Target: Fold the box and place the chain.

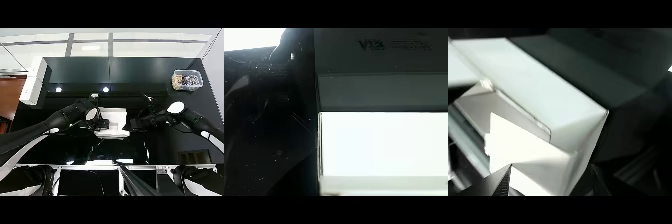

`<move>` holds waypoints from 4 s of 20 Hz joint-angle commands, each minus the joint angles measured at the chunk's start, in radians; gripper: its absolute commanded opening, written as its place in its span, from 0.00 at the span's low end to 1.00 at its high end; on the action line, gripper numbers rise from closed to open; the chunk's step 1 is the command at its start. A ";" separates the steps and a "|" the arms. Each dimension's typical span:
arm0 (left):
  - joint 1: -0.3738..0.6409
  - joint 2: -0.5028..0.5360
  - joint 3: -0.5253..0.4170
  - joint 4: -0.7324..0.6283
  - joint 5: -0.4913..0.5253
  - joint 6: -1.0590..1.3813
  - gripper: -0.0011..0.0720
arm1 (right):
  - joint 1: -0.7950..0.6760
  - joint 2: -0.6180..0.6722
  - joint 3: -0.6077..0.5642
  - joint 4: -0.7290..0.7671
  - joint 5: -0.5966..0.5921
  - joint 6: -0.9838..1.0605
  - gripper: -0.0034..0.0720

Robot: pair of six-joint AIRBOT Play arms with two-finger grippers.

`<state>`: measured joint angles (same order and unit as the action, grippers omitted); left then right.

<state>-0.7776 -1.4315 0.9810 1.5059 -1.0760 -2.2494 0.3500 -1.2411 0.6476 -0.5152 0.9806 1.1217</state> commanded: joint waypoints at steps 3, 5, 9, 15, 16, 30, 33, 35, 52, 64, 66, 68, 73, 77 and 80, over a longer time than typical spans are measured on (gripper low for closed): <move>0.001 -0.001 0.000 0.000 0.000 0.000 0.06 | 0.095 0.000 0.072 -0.175 -0.057 0.212 0.75; 0.001 -0.001 0.000 0.000 0.000 0.000 0.06 | 0.119 0.000 0.087 -0.177 -0.060 0.228 0.75; 0.001 -0.001 0.000 0.000 0.002 0.000 0.06 | 0.196 0.000 0.123 -0.316 -0.080 0.383 0.75; 0.001 -0.001 0.000 0.000 0.002 0.000 0.06 | 0.296 -0.003 0.203 -0.565 -0.087 0.689 0.61; 0.001 -0.001 0.000 0.000 0.002 0.000 0.06 | 0.310 -0.005 0.211 -0.596 -0.084 0.730 0.61; 0.001 -0.001 0.000 0.000 0.002 0.000 0.06 | 0.442 -0.160 0.375 -0.856 0.041 1.133 0.52; 0.001 -0.001 0.000 0.000 0.002 0.000 0.06 | 0.459 -0.163 0.376 -0.864 0.066 1.135 0.52; 0.001 -0.001 0.000 0.000 0.002 0.000 0.06 | 0.465 -0.169 0.376 -0.877 0.083 1.157 0.52; 0.001 -0.001 0.000 0.000 0.002 0.000 0.06 | 0.464 -0.202 0.377 -0.899 0.140 1.266 0.52; 0.001 -0.001 0.000 0.000 -0.002 0.000 0.06 | 0.464 -0.209 0.379 -0.892 0.108 1.257 0.07; 0.001 -0.001 0.000 0.000 0.000 0.000 0.06 | 0.464 -0.209 0.379 -0.891 0.111 1.257 0.07; 0.001 -0.001 0.000 0.000 0.000 0.000 0.06 | 0.464 -0.209 0.379 -0.884 0.110 1.257 0.27; 0.001 -0.001 0.000 0.000 0.000 0.000 0.06 | 0.464 -0.209 0.379 -0.879 0.072 1.257 0.07; 0.001 -0.001 0.000 0.000 0.000 0.000 0.06 | 0.464 -0.209 0.379 -0.877 0.076 1.257 0.30; 0.001 -0.001 0.000 0.001 0.000 0.000 0.06 | 0.463 -0.206 0.392 -0.880 0.100 1.248 0.52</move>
<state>-0.7765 -1.4319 0.9810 1.5074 -1.0790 -2.2501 0.8135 -1.4490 1.0302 -1.3918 1.0657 2.3779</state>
